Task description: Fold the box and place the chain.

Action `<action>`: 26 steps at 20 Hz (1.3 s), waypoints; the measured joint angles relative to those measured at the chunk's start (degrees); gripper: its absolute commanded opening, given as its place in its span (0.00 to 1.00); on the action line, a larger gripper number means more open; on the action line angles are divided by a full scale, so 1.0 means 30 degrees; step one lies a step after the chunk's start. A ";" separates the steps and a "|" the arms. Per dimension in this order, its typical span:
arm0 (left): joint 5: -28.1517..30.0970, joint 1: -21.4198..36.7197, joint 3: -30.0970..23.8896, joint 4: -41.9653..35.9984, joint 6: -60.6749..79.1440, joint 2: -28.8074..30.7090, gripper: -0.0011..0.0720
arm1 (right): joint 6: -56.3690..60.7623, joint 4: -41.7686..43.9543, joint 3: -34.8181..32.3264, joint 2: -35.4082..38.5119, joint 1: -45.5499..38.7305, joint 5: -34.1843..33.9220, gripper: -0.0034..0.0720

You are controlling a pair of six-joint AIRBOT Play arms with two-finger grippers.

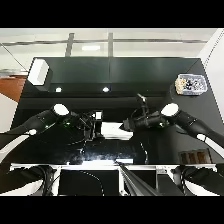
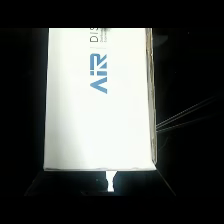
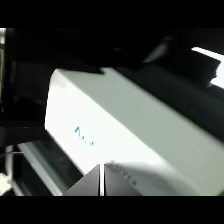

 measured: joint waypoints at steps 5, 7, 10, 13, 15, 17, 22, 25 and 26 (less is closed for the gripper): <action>-0.0131 0.0641 -0.0007 0.0299 -0.0933 0.0845 0.99 | 0.0342 -0.1392 0.2040 0.1989 -0.2914 0.2171 0.10; -0.0168 0.1013 -0.0007 0.0918 -0.1734 0.1654 0.99 | 0.0554 -0.1836 0.2506 0.2871 -0.4452 0.2725 0.10; -0.0976 0.1377 -0.0007 0.1654 -0.2958 0.3162 0.99 | 0.0685 -0.2426 0.2827 0.3708 -0.6608 0.3432 0.10; -0.1778 0.1239 0.0095 0.1887 -0.3891 0.4379 0.99 | 0.0750 -0.2783 0.2936 0.4051 -0.7941 0.3832 0.10; -0.1719 0.0729 0.0466 0.1960 -0.4350 0.4568 0.99 | 0.0758 -0.3089 0.2987 0.4153 -0.8364 0.3869 0.10; -0.1537 -0.0029 0.1231 0.1974 -0.4656 0.4058 0.98 | 0.0787 -0.3432 0.2994 0.4197 -0.8590 0.3738 0.10; -0.1326 -0.1770 0.4124 0.1967 -0.4750 0.1027 0.98 | 0.0896 -0.3759 0.3009 0.4240 -0.8779 0.3752 0.10; -0.1515 -0.2455 0.5180 0.2127 -0.4401 -0.0459 0.98 | 0.0954 -0.3898 0.3009 0.4240 -0.8808 0.3912 0.10; -0.1647 -0.2572 0.5377 0.2390 -0.4342 -0.0758 0.98 | 0.0954 -0.3942 0.3009 0.4240 -0.8808 0.3963 0.10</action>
